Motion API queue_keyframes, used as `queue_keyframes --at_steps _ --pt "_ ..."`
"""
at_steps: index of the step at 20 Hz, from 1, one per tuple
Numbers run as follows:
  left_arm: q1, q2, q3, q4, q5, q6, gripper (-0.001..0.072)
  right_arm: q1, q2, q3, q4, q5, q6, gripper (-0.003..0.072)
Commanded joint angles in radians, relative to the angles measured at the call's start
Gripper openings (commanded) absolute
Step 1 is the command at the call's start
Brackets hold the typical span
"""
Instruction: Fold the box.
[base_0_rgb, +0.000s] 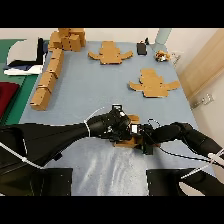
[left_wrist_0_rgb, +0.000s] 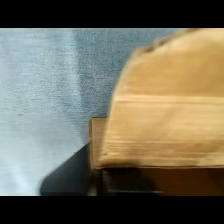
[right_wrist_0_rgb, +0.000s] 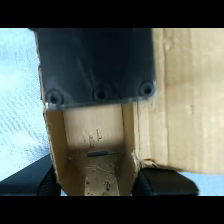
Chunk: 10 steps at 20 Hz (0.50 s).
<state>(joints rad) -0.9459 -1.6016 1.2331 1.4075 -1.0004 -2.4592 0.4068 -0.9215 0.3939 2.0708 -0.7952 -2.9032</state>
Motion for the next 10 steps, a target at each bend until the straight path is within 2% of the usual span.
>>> queue_keyframes --at_steps 1,7,8,9,10 --pt "0.000 0.002 0.000 0.001 -0.029 0.001 0.0550 0.001 0.000 0.000 0.002 0.001 0.000 0.0483" --pt "0.006 0.002 0.000 0.002 -0.030 0.001 0.0518 0.001 0.000 0.000 0.002 0.001 0.000 0.0483" --pt "0.006 0.002 0.000 0.002 -0.030 0.001 0.0373 0.001 0.000 0.000 0.002 0.001 0.000 0.0483" --pt "0.006 0.002 0.000 0.002 -0.029 0.002 0.0158 0.001 0.000 0.000 0.002 0.001 0.000 0.0483" --pt "0.006 0.002 0.000 0.002 -0.026 0.009 0.0013 0.001 0.000 0.000 0.002 0.001 0.000 0.0483"
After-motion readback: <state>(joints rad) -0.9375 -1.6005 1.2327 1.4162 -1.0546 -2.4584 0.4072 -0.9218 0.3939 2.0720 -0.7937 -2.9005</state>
